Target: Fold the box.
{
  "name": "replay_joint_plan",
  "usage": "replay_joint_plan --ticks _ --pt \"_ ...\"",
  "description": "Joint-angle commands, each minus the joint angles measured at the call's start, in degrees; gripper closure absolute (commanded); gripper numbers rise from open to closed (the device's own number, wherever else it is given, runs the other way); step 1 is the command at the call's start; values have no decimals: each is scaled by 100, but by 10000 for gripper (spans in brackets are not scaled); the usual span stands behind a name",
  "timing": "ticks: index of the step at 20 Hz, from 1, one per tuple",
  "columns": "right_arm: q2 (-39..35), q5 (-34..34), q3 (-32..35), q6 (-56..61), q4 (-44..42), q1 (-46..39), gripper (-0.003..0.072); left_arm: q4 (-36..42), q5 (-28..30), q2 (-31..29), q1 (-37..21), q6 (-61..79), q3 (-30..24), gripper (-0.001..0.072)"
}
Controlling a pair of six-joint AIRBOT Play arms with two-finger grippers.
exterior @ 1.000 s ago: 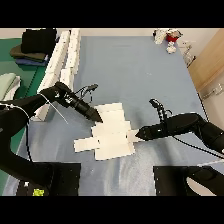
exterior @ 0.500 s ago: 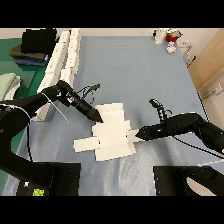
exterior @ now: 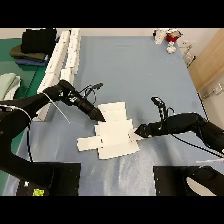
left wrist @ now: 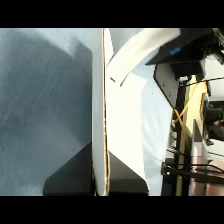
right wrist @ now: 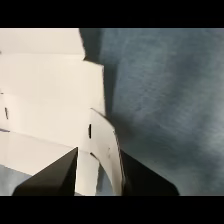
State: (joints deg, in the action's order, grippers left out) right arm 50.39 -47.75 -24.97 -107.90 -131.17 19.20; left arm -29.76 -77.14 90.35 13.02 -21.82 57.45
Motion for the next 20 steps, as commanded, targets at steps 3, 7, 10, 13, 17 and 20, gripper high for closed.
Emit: replay_joint_plan --ticks 3,7,10,13,17,20 --pt "2 382 -262 1445 2243 -461 332 61 481 -555 118 911 31 700" --pt "0 376 -509 3069 3488 -1132 330 15 752 -1080 317 1093 2 702" --pt "-4 361 -767 3526 3471 -1440 222 -48 1180 -1436 649 1252 -236 703" --pt "-4 363 -944 3744 3486 -1493 222 -98 2035 -2046 1150 1510 -739 704" --pt "2 343 -933 3941 3473 -1493 222 -90 3641 -3198 2092 1818 -1753 704" --pt "2 345 -933 3956 3471 -1493 223 -90 5530 -3919 3045 2194 -2634 703"
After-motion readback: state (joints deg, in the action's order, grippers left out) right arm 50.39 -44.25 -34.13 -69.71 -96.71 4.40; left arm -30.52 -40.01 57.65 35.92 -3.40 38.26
